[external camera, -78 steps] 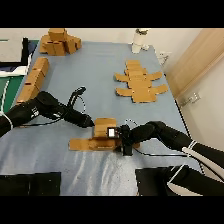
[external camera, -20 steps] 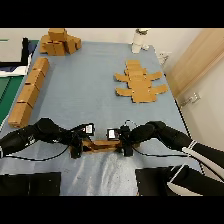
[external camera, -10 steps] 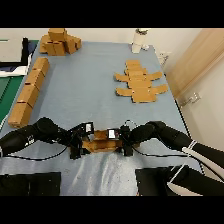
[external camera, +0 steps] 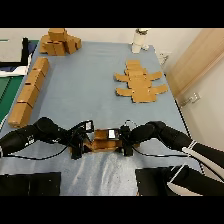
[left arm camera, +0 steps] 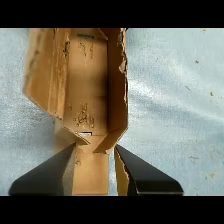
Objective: Fold the box.
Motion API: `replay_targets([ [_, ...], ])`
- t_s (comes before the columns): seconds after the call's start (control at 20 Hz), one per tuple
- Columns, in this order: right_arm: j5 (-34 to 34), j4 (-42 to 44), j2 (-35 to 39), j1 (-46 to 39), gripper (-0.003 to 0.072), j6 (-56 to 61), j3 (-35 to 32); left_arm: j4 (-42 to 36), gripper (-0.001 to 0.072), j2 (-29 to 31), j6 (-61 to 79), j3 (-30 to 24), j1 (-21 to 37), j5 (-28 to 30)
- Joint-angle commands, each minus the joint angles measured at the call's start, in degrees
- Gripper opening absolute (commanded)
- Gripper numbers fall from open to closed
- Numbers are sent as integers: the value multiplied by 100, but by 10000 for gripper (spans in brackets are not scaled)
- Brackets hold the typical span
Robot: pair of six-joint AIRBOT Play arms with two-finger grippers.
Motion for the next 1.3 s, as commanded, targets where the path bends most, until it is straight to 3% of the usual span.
replay_targets([
  [0.0,0,2,-4,0,507,0,2,-205,342,-4,175,2,-2,26],
  [0.1,0,2,-4,0,507,0,2,-271,340,-4,284,2,-2,55],
  [0.2,0,2,-4,0,507,2,0,-264,213,-7,284,0,-4,144],
  [0.35,0,2,-4,0,507,0,2,-267,196,-9,284,0,-4,168],
  [0.4,0,2,-4,0,507,0,2,-267,107,-9,286,0,-4,177],
  [0.75,0,2,-4,0,507,2,2,-1172,105,-240,789,0,-227,208],
  [1.0,0,2,-4,0,507,0,2,-1314,106,-289,780,2,-256,422],
  [1.05,0,2,-4,0,507,0,2,-1318,129,-289,780,2,-258,393],
  [1.15,0,2,-4,0,507,0,2,-1320,404,-289,778,-7,-256,304],
  [1.25,0,2,-4,0,507,0,2,-1320,422,-289,776,-37,-256,278],
])
